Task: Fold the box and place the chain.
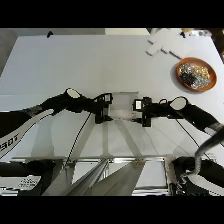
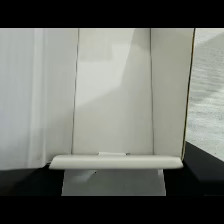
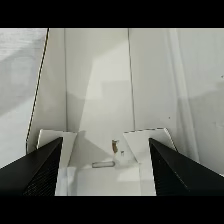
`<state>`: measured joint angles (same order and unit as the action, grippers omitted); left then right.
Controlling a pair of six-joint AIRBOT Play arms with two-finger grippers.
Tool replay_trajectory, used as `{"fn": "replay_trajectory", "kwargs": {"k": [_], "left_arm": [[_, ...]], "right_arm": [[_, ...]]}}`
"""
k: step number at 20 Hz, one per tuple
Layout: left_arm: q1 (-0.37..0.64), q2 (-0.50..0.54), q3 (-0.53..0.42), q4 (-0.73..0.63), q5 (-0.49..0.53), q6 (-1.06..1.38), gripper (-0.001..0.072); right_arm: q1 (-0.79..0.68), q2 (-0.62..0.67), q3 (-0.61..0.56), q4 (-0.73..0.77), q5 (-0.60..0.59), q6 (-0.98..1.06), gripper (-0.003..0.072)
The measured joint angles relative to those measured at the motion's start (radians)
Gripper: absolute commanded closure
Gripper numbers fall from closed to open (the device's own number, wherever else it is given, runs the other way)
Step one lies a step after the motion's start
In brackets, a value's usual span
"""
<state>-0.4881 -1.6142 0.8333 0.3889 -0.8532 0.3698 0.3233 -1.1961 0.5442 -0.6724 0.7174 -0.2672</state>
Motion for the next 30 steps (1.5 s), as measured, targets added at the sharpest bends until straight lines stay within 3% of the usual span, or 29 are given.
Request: {"fn": "replay_trajectory", "kwargs": {"k": [2, 4, 8, 12, 16, 19, 25, 30], "left_arm": [[0.0, 0.0, 0.0, 0.0, 0.0, 0.0, 0.0504], [-0.001, 0.0, 0.0, 0.001, -0.008, -0.001, 0.0504], [0.0, 0.0, 0.0, -0.001, -0.002, -0.002, 0.0504], [0.0, 0.0, 0.0, -0.001, -0.002, -0.002, 0.0504], [0.0, 0.0, 0.0, 0.0, -0.003, -0.002, 0.0504], [0.0, 0.0, 0.0, 0.0, -0.003, -0.001, 0.0504], [0.0, 0.0, 0.0, 0.0, -0.004, 0.0, 0.0504], [0.0, 0.0, 0.0, 0.0, -0.004, 0.0, 0.0504]], "right_arm": [[0.0, 0.0, -0.005, -0.006, -0.001, 0.006, 0.0342], [-0.005, 0.011, -0.007, -0.024, 0.014, 0.055, 0.0666], [-0.047, 0.078, -0.013, -0.055, 0.068, 0.341, 0.0668], [-0.122, 0.194, -0.019, -0.148, 0.105, 0.779, 0.0668], [-0.254, 0.319, -0.019, -0.27, 0.144, 1.244, 0.0668], [-0.353, 0.356, -0.025, -0.368, 0.207, 1.479, 0.0668], [-0.434, 0.284, -0.06, -0.396, 0.259, 1.655, 0.0668], [-0.431, 0.129, -0.069, -0.235, 0.231, 1.589, 0.0669]]}}
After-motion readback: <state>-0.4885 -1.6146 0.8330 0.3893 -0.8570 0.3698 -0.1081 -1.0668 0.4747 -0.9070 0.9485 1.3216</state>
